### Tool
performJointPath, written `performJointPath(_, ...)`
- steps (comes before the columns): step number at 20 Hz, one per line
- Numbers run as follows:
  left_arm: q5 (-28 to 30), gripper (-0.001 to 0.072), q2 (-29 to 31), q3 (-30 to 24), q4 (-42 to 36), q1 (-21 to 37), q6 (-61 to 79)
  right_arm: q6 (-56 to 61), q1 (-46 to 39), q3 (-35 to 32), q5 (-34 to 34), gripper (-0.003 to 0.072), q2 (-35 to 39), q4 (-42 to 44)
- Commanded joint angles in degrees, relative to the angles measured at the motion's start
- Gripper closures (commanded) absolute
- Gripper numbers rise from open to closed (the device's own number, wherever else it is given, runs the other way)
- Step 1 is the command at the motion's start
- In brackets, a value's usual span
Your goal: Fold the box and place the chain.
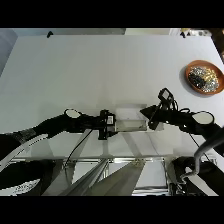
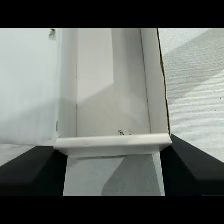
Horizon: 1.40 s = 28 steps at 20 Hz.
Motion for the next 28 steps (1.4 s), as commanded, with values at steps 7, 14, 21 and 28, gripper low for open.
performJointPath(7, 0.0, 0.0575, 0.0, 0.0, 0.0, 0.0, 0.0, 8.5, 0.0, 0.0, -5.0, 0.0669, -7.0, -4.3)
performJointPath(14, 0.0, 0.0575, 0.0, 0.0, 0.0, 0.0, 0.0, 10.2, 0.0, 5.0, 7.8, 0.0669, 3.2, -8.9)
performJointPath(21, 0.0, 0.0575, 0.0, 0.0, 0.0, 0.0, 0.0, 10.2, 0.0, 5.6, 18.0, 0.0669, 19.3, -43.9)
performJointPath(28, 0.0, 0.0575, 0.0, 0.0, 0.0, 0.0, 0.0, 1.0, 0.0, 5.4, 15.8, 0.0285, 10.0, -41.4)
